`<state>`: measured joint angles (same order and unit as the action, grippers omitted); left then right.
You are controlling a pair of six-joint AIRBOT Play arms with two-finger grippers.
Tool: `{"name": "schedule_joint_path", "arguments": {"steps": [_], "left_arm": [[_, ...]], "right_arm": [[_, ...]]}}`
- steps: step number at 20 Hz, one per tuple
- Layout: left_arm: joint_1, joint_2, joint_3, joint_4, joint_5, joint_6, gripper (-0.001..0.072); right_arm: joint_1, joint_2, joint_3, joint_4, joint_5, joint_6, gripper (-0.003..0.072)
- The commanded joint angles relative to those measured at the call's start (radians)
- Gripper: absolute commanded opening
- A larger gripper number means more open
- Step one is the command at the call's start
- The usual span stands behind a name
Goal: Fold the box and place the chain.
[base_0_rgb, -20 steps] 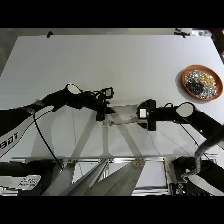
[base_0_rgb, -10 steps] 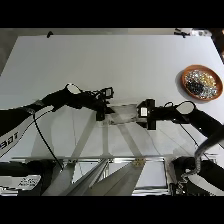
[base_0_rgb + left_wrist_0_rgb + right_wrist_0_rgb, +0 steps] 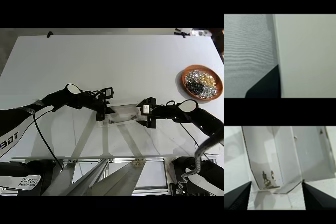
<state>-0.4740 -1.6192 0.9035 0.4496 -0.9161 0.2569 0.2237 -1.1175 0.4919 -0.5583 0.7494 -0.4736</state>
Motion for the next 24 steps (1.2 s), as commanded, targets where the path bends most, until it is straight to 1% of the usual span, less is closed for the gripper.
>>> {"name": "schedule_joint_path", "arguments": {"steps": [1,4,8,11,18,20,23,24], "left_arm": [[-0.001,0.0,0.0,0.0,0.0,0.001,0.0012],[-0.001,0.0,0.0,0.0,0.0,0.001,0.0012],[-0.001,0.0,0.0,0.0,0.0,0.001,0.0013],[-0.001,0.0,0.0,0.0,0.0,0.0,0.0012],[-0.001,0.0,0.0,0.0,0.0,0.001,0.0012],[-0.001,0.0,0.0,0.0,0.0,0.001,0.0012],[-0.001,0.0,0.0,0.0,0.0,0.001,0.0012],[-0.001,0.0,0.0,0.0,0.0,0.001,0.0012]], "right_arm": [[-0.002,-0.046,0.038,0.013,0.037,-0.008,0.0682],[-0.001,-0.097,0.065,0.0,0.098,-0.007,0.0682],[0.0,-0.134,0.065,-0.041,0.108,-0.008,0.0671],[0.0,-0.161,0.065,-0.042,0.127,-0.034,0.0663],[0.024,-0.183,0.065,-0.032,0.131,-0.027,0.0661],[0.024,-0.185,0.065,-0.022,0.13,-0.028,0.0641],[0.024,-0.19,0.065,0.007,0.122,-0.029,0.064],[0.024,-0.197,0.065,0.006,0.122,-0.029,0.0595]]}}
